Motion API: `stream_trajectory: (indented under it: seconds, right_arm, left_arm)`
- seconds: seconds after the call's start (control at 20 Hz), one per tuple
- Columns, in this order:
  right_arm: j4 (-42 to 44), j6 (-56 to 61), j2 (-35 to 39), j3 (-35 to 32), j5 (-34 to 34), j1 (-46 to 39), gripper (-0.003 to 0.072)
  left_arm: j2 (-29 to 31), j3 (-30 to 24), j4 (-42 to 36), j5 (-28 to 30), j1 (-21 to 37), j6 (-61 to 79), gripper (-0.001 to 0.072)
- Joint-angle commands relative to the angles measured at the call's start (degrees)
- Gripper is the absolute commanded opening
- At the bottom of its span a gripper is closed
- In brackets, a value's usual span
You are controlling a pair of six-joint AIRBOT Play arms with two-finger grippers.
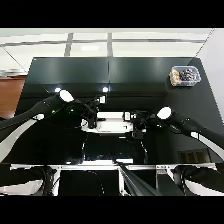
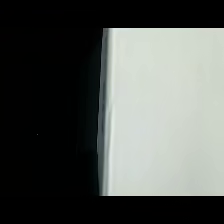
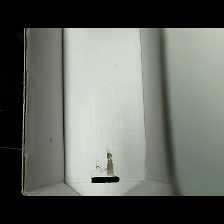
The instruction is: Fold the box and place the chain.
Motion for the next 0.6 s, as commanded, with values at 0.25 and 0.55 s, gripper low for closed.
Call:
stream_trajectory:
  seconds: [0.25, 0.55]
  right_arm:
    - [-1.2, 0.7, 0.0, 0.0, 0.0, 0.0, 0.0410]
    - [-1.2, 0.7, 0.0, 0.0, 0.0, 0.0, 0.0404]
  left_arm:
    - [0.0, 0.0, 0.0, 0.1, 0.0, 0.0, 0.0029]
    - [0.8, 0.0, 0.4, -0.3, 0.2, -0.2, 0.0458]
